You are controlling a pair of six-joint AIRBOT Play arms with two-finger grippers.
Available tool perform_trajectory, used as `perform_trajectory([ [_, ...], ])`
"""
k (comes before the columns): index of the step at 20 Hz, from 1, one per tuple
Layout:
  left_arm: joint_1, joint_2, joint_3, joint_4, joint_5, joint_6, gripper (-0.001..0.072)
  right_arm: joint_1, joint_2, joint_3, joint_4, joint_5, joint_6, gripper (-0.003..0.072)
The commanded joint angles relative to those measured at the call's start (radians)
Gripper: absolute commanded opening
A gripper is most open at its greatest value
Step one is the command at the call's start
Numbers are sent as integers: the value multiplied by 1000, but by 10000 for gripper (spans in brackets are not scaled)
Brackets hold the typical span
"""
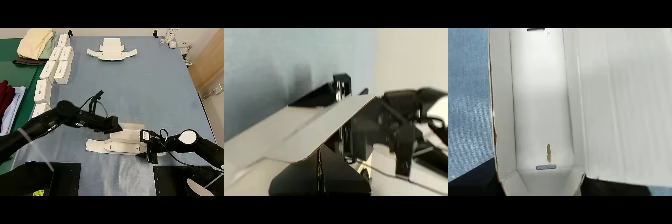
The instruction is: Fold the box.
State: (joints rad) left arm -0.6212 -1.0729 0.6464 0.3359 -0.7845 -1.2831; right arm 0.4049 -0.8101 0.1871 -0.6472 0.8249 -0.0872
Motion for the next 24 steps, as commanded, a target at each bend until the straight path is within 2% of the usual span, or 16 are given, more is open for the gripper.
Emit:
perform_trajectory([
  [1, 6, -186, 62, -23, 14, -1, 13, 1, 0, 1, 0, 0, 0, 570],
  [6, 4, -339, 62, -21, -66, -27, 13, 1, 0, 1, 0, 0, 0, 570],
  [13, 6, -333, 79, -20, -68, 57, 12, 1, 0, 1, 0, 0, 0, 570],
  [15, 16, -285, 96, -13, -66, 113, 11, 1, 0, 1, 0, 0, 0, 570],
  [18, 50, -137, 101, 27, -65, 171, 11, 1, 0, 1, 0, 0, 0, 570],
  [20, 55, -8, 101, 132, -64, 181, 12, 1, 0, 1, 0, 0, 0, 570],
  [24, 27, 230, 101, 447, -72, 199, 11, 1, 0, 1, 0, 0, 0, 570],
])
